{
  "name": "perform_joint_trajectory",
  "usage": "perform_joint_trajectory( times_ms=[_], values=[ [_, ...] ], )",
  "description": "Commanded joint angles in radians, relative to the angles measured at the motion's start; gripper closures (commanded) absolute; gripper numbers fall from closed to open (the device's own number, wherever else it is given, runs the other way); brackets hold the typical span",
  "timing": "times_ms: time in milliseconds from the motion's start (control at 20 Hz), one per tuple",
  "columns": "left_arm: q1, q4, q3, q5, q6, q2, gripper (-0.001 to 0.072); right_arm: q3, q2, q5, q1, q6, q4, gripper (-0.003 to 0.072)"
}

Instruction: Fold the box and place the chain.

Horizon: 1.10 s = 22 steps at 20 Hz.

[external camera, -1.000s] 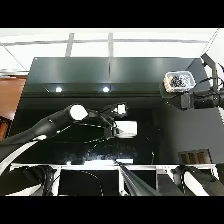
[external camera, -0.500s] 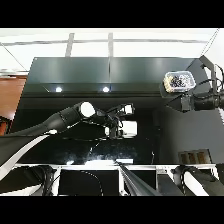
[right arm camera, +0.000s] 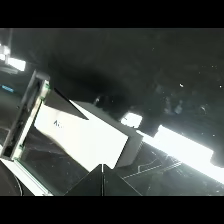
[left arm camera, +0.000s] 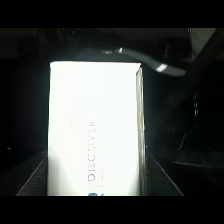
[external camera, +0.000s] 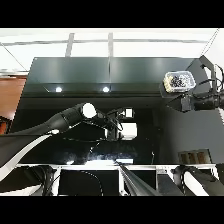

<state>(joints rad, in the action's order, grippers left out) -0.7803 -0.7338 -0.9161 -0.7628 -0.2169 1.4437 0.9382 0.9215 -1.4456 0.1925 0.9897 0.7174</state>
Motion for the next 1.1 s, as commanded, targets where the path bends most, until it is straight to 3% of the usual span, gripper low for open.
perform_joint_trajectory(
  times_ms=[0, 150, 200, 250, 300, 500, 700, 800, 950, 1050],
  values=[
    [-0.032, -0.090, 0.000, 0.027, -0.011, 0.039, -0.0002, -0.001, 0.000, 0.014, 0.001, -0.002, 0.000, 0.0675],
    [-0.055, -0.137, 0.000, 0.077, -0.132, 0.054, 0.0022, -0.001, 0.000, 0.012, 0.001, -0.002, -0.001, 0.0675],
    [-0.054, -0.146, -0.001, 0.065, -0.153, 0.051, 0.0110, -0.001, 0.000, 0.010, 0.001, -0.002, 0.000, 0.0675],
    [-0.048, -0.160, -0.001, 0.044, -0.175, 0.043, 0.0305, -0.001, 0.000, 0.010, 0.001, -0.002, 0.000, 0.0675],
    [-0.039, -0.176, -0.001, 0.027, -0.190, 0.029, 0.0395, -0.001, 0.000, 0.010, 0.001, -0.002, 0.000, 0.0675],
    [0.086, -0.286, -0.001, -0.009, -0.333, -0.077, 0.0402, -0.001, 0.000, 0.011, 0.001, -0.002, 0.000, 0.0675],
    [0.389, -0.468, -0.010, -0.001, -0.457, -0.151, 0.0404, -0.001, 0.000, 0.021, 0.001, -0.002, 0.000, 0.0675],
    [0.585, -0.482, -0.037, 0.049, -0.488, -0.142, 0.0422, -0.001, 0.000, 0.036, 0.000, -0.002, -0.001, 0.0675],
    [0.863, -0.481, -0.131, 0.210, -0.710, -0.074, 0.0422, -0.001, 0.000, 0.047, -0.003, 0.013, -0.007, 0.0675],
    [0.988, -0.481, -0.250, 0.191, -0.840, 0.026, 0.0420, -0.001, 0.000, 0.069, -0.008, 0.023, -0.010, 0.0675]
  ],
)
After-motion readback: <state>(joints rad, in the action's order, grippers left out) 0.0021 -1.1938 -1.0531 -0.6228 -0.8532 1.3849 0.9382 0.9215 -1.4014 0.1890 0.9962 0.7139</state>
